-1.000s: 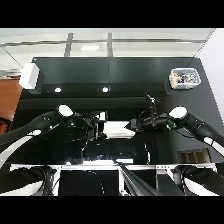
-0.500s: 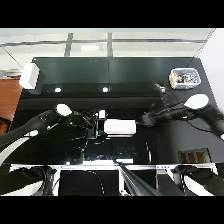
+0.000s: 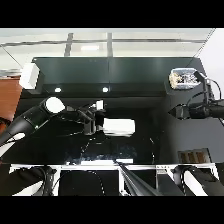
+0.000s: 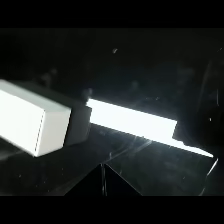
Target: Fold the box and place the chain.
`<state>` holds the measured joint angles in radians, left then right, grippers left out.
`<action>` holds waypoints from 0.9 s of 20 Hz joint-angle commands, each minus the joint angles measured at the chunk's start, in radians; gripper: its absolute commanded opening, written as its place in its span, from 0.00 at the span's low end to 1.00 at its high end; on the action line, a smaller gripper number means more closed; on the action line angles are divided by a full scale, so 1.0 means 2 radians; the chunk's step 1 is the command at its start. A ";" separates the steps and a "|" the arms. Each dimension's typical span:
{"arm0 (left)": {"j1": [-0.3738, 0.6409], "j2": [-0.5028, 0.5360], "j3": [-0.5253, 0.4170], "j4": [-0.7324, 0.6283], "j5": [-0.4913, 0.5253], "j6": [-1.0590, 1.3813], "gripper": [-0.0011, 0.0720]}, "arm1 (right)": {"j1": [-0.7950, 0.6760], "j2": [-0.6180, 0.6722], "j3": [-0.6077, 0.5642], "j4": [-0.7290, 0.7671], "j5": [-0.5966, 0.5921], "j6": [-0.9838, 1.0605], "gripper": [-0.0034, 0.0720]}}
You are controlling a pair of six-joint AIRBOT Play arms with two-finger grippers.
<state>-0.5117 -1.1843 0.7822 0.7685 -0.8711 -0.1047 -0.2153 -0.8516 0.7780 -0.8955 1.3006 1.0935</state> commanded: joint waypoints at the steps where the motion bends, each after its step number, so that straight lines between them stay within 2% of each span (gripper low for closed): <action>1: -0.041 -0.025 0.056 -0.001 0.020 -0.037 0.99 | -0.012 0.005 0.001 0.005 -0.016 0.001 0.07; 4: -0.072 -0.100 0.111 -0.001 0.022 -0.081 0.99 | -0.012 0.005 0.001 0.004 -0.016 0.001 0.07; 7: -0.077 -0.154 0.143 -0.002 -0.005 -0.125 0.99 | -0.012 0.005 0.001 0.004 -0.015 0.001 0.07; 14: -0.077 -0.164 0.153 -0.012 -0.058 -0.126 0.99 | -0.012 0.005 0.001 0.004 -0.025 -0.003 0.07; 18: -0.077 -0.164 0.153 -0.010 -0.065 -0.126 0.99 | -0.012 0.005 0.001 0.004 -0.028 -0.007 0.07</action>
<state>-0.6655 -1.5097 1.0843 0.7475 -0.9798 -0.3515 -0.2394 -0.8421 0.7799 -0.8879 1.2514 1.0840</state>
